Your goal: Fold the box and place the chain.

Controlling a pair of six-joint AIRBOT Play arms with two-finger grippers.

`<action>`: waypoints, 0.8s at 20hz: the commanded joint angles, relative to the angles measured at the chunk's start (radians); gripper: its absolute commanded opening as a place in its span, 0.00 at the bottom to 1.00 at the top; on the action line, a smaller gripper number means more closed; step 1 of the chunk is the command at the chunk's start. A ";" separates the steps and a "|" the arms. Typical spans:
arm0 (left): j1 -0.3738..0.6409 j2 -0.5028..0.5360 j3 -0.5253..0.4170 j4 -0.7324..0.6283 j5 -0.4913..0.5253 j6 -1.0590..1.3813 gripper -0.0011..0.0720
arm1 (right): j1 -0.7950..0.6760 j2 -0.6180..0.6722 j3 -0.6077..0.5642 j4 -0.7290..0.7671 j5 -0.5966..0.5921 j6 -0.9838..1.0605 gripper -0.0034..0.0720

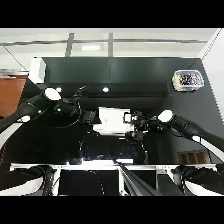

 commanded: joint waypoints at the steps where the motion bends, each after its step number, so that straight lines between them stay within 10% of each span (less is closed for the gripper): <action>1: -0.049 0.000 0.025 0.022 0.036 -0.085 0.75 | 0.001 -0.001 0.000 0.000 0.000 0.000 0.61; 16: -0.246 -0.001 0.060 0.354 0.184 -0.502 0.68 | 0.001 -0.001 0.000 0.000 0.000 0.000 0.61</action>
